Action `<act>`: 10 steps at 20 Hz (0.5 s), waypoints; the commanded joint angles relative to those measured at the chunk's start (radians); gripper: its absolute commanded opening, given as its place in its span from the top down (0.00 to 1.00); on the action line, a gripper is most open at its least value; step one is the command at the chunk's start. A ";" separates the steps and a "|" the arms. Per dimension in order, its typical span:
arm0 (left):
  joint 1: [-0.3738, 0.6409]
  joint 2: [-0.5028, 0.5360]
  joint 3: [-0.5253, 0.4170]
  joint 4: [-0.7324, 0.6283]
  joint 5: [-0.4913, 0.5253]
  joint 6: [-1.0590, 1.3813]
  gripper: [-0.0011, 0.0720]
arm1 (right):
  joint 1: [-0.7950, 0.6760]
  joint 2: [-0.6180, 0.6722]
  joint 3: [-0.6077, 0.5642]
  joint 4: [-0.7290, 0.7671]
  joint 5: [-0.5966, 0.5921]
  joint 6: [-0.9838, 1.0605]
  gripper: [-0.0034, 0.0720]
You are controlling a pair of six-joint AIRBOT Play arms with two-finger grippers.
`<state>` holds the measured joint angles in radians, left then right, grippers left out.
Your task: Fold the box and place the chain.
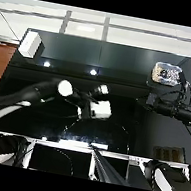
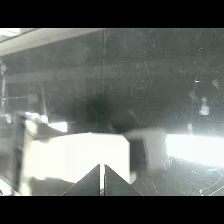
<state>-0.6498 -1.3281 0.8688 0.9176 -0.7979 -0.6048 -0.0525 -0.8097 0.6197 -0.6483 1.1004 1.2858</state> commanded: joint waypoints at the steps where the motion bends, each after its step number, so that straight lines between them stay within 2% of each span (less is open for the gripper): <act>1: 0.220 0.116 0.003 0.127 -0.087 -0.138 0.44 | -0.002 0.001 0.001 0.000 -0.006 0.000 0.90; 6: 0.690 0.201 0.001 0.239 -0.236 -0.192 0.44 | -0.002 0.001 0.001 -0.011 -0.007 0.000 0.90; 8: 0.893 0.199 -0.011 0.222 -0.221 -0.193 0.44 | -0.002 0.001 0.001 -0.024 -0.007 0.000 0.90; 10: 1.078 0.196 -0.032 0.182 -0.142 -0.192 0.44 | -0.002 0.001 0.001 -0.024 -0.007 0.000 0.90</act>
<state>0.1684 -1.1419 0.8547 1.1164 -0.9825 -0.7830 -0.0540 -0.8097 0.6197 -0.6651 1.0943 1.2854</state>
